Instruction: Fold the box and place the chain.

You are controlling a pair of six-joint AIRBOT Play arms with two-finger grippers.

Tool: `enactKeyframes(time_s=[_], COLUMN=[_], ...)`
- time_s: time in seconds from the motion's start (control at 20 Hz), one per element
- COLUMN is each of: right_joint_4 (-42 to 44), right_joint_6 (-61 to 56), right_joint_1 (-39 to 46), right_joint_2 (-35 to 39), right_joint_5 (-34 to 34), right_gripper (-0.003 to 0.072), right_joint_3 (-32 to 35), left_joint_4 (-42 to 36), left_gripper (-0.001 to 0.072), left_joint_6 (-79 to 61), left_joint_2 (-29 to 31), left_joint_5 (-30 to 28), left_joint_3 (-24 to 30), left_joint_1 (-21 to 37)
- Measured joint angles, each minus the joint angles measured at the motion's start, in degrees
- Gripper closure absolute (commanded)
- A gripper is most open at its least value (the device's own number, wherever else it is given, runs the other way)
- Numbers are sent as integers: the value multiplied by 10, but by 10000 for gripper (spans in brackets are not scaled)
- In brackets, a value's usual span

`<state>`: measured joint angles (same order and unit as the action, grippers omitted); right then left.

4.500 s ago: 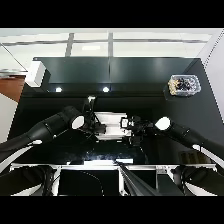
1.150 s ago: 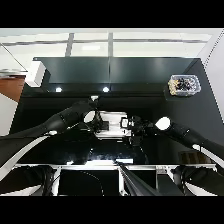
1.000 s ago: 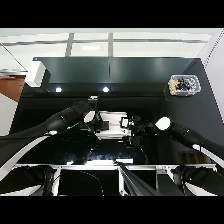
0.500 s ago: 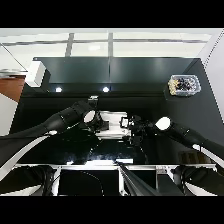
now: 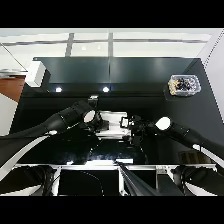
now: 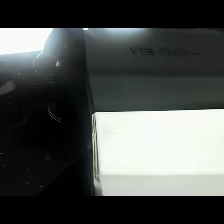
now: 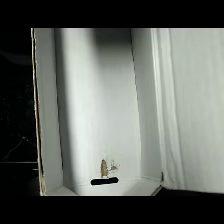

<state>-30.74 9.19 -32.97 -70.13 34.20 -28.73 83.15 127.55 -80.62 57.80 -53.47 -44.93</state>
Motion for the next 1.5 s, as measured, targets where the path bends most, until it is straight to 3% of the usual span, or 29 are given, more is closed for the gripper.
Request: enactKeyframes(time_s=[0.05,0.1,0.3,0.55,0.85,0.9,0.95,1.05,1.1,1.25,1.5], right_joint_4=[0,0,-16,-95,-129,-126,-123,-116,-115,-99,-59], right_joint_6=[0,0,-10,-26,-31,-30,-30,-29,-27,-23,-21], right_joint_1=[0,0,7,30,37,37,37,31,26,9,-1], right_joint_2=[0,0,26,91,103,100,97,89,84,68,53], right_joint_5=[0,0,4,30,50,52,55,55,55,45,29], right_gripper=[4,-34,-34,-34,-34,82,133,135,289,444,444], right_joint_3=[0,0,0,0,0,0,0,0,0,0,0], left_joint_4=[0,-6,0,18,39,40,41,44,45,47,48], left_gripper=[680,681,681,682,682,682,682,681,681,681,681], left_joint_6=[0,-1,0,10,25,27,28,30,31,31,32], left_joint_2=[0,0,0,0,0,0,0,0,0,0,0], left_joint_5=[0,-10,-5,7,14,15,15,15,15,15,16], left_joint_3=[0,0,0,0,0,0,0,0,0,0,0], left_joint_1=[0,0,0,-1,-2,-3,-5,-7,-7,-8,-8])
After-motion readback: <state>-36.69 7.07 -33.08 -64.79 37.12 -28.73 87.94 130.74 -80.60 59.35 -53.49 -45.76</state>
